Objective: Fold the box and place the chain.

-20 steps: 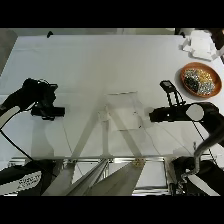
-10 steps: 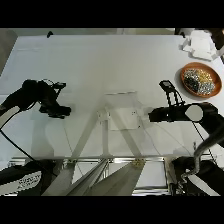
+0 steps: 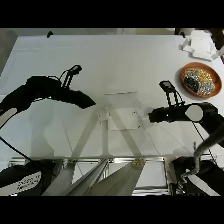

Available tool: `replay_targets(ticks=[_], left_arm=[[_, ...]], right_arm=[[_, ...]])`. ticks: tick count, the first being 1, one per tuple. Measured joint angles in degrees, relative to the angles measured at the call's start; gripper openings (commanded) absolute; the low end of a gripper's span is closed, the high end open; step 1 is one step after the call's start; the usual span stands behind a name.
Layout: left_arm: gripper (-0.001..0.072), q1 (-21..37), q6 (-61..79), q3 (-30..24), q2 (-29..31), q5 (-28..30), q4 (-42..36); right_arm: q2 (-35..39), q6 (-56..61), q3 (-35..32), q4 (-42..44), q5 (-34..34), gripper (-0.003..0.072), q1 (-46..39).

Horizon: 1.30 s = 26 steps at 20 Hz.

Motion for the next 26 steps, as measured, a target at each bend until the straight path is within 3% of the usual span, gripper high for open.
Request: replay_targets(ticks=[7, 12, 20, 26], left_arm=[[0.0452, -6.12, 12.00, 3.13, -0.90, -4.26, -2.86], [0.0455, -7.41, 15.61, 3.45, -3.98, -4.63, -1.57], [0.0455, -10.93, 23.17, 3.69, -9.64, -6.38, -6.08], [0.0448, -12.85, 24.30, 7.13, -11.93, -6.38, -7.26]], right_arm=[[0.00, 0.00, 0.02, 0.20, 0.44, 0.0012, 0.00], [0.00, 0.00, 0.02, 0.28, 0.98, 0.0012, 0.00], [0.00, 0.00, 0.02, 0.33, 2.14, 0.0012, 0.00], [0.00, -0.04, 0.02, 0.26, 3.54, 0.0012, 0.00]])
